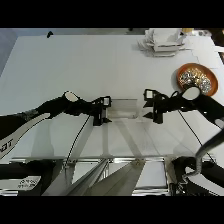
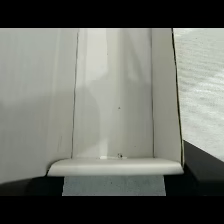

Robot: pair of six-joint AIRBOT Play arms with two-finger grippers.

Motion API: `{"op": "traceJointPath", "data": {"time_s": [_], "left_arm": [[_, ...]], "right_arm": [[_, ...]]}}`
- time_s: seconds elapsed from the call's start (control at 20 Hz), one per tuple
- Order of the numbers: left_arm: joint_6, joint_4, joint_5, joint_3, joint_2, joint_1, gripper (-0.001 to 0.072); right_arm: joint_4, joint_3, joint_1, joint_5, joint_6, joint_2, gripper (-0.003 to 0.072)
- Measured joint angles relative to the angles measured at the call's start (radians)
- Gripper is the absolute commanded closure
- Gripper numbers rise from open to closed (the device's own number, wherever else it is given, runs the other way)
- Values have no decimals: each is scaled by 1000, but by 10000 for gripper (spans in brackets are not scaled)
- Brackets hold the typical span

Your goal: Fold the box and place the chain.

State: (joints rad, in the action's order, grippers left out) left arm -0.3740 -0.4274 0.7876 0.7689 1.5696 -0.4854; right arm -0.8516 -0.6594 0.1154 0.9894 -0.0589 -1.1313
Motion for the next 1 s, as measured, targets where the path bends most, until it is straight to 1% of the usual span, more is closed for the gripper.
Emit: {"op": "traceJointPath", "data": {"time_s": [0.05, 0.2, 0.35, 0.45, 0.65, 0.75, 0.85, 1.0], "left_arm": [[0, 0, 0, 0, 0, 0, 555], [0, 0, 1, 0, 0, 0, 555], [0, 0, 1, 0, 0, 0, 555], [0, 0, 2, 0, 0, 0, 555], [2, 1, 2, 0, 0, 0, 555], [2, 2, 2, 0, 0, 0, 555], [2, 2, 2, 0, 1, 0, 555], [2, 2, 2, 0, 1, 0, 555]], "right_arm": [[25, 0, -6, 17, 7, 27, 670], [158, 0, -10, 55, 14, 66, 670], [255, 0, 30, 49, 12, 54, 670], [297, 0, 72, -35, 9, 34, 670], [423, 0, 134, -315, 47, -14, 670], [455, 0, 146, -418, 92, -51, 671], [434, 0, 153, -471, 157, -92, 671], [348, -1, 156, -492, 266, -130, 671]]}}
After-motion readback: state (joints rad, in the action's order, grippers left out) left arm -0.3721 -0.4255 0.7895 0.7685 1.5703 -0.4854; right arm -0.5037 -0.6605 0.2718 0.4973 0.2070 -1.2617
